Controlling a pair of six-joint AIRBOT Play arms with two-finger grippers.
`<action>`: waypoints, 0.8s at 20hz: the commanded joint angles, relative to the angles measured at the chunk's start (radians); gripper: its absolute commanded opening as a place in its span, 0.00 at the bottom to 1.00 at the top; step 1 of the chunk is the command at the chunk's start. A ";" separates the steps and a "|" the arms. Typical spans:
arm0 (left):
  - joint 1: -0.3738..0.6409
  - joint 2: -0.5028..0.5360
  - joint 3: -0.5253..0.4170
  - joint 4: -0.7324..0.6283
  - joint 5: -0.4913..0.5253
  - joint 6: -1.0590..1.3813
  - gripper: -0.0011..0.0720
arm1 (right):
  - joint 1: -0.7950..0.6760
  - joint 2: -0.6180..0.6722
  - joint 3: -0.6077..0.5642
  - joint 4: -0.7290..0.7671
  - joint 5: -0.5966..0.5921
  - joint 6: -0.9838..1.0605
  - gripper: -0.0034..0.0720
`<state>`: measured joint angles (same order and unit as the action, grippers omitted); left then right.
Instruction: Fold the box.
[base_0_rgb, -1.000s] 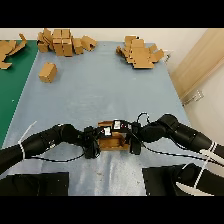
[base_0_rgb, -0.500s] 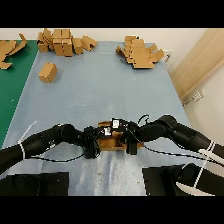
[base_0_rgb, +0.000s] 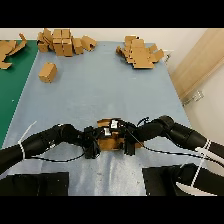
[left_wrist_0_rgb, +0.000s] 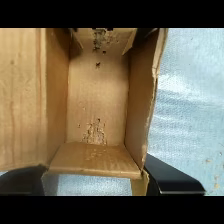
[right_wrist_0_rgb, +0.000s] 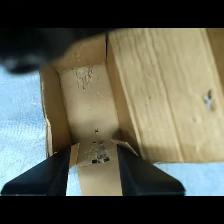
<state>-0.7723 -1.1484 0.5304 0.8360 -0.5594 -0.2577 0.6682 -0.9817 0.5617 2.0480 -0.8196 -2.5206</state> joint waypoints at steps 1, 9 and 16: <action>0.000 0.000 0.000 -0.002 0.002 -0.002 0.73 | 0.001 -0.005 -0.001 0.008 -0.001 -0.012 0.69; 0.000 0.000 0.000 -0.002 0.002 -0.002 0.73 | -0.051 0.157 0.000 -0.306 -0.212 0.586 0.06; 0.000 0.000 0.000 -0.002 0.002 -0.002 0.73 | -0.498 0.301 -0.047 -0.283 -0.361 0.898 0.05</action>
<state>-0.7723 -1.1484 0.5304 0.8337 -0.5579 -0.2596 0.3424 -0.7162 0.5411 1.7321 -1.1244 -1.7329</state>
